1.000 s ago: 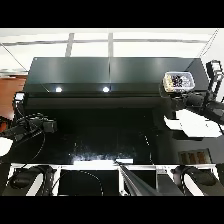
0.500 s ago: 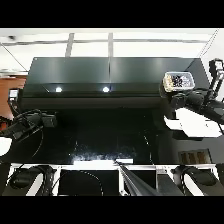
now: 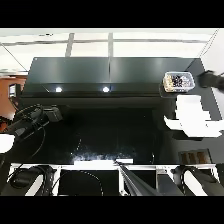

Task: Fold the box and place the chain.

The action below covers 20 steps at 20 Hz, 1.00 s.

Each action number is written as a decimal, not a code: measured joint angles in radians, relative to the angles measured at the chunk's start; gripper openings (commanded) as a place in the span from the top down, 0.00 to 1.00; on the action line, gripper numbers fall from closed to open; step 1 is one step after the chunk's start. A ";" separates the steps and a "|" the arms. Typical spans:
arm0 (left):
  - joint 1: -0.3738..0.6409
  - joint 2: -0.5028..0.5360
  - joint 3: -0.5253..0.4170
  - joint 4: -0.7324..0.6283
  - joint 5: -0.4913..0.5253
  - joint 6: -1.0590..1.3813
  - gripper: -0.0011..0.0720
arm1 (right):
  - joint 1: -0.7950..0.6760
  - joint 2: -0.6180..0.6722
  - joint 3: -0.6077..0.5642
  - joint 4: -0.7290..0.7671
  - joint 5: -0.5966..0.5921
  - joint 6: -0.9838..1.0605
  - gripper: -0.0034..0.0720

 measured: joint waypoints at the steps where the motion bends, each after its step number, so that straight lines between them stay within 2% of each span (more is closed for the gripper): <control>1: -0.020 -0.001 0.000 -0.006 0.001 0.000 0.02 | -0.079 -0.040 0.055 -0.048 0.043 0.014 0.01; 4: -0.064 -0.002 0.000 -0.016 -0.002 0.003 0.02 | -0.326 -0.140 0.155 -0.141 0.171 0.045 0.01; 7: -0.084 -0.004 0.000 -0.018 -0.005 0.003 0.02 | -0.554 -0.221 0.194 -0.171 0.256 0.063 0.01; 10: -0.092 -0.022 0.000 -0.019 0.000 0.003 0.02 | -0.727 -0.323 0.210 -0.085 0.317 0.017 0.04; 14: -0.095 -0.077 0.000 -0.020 -0.006 0.003 0.02 | -0.826 -0.497 0.241 0.098 0.377 -0.153 0.04; 17: -0.095 -0.121 0.000 -0.020 -0.011 0.003 0.02 | -0.840 -0.645 0.309 0.224 0.441 -0.272 0.04; 20: -0.095 -0.143 0.000 -0.021 -0.014 0.003 0.02 | -0.832 -0.780 0.396 0.285 0.510 -0.340 0.04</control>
